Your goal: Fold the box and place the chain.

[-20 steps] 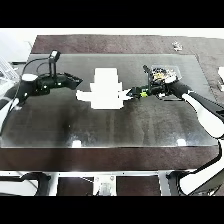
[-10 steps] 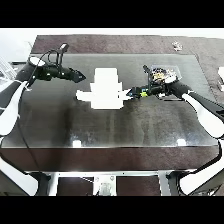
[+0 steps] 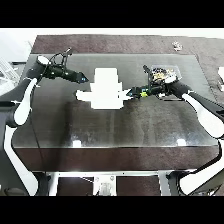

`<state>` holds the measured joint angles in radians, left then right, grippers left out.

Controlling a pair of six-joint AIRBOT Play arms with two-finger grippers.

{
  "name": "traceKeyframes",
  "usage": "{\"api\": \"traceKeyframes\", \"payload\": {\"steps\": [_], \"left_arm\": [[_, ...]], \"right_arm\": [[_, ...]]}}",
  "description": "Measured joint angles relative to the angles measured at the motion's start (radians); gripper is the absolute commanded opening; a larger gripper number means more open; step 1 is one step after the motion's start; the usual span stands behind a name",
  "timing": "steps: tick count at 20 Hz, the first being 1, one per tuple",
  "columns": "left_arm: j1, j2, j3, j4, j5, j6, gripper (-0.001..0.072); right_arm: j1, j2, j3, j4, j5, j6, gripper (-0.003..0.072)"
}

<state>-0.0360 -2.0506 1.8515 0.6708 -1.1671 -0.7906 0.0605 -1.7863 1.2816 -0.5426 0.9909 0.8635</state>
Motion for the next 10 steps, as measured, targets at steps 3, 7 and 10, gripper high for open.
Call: {"api": "traceKeyframes", "payload": {"steps": [3,7,10], "left_arm": [[-0.033,-0.014,0.008,-0.001,0.016,0.003,0.0499],[-0.090,-0.027,0.012,0.013,0.080,0.022,0.0499],[-0.106,-0.029,0.013,0.021,0.125,0.028,0.0499]], "right_arm": [[0.000,0.000,0.000,0.000,0.000,0.000,0.0005],[0.000,0.000,0.000,0.000,0.000,0.000,0.0005],[0.000,0.000,0.000,0.000,0.000,0.000,0.0005]]}}
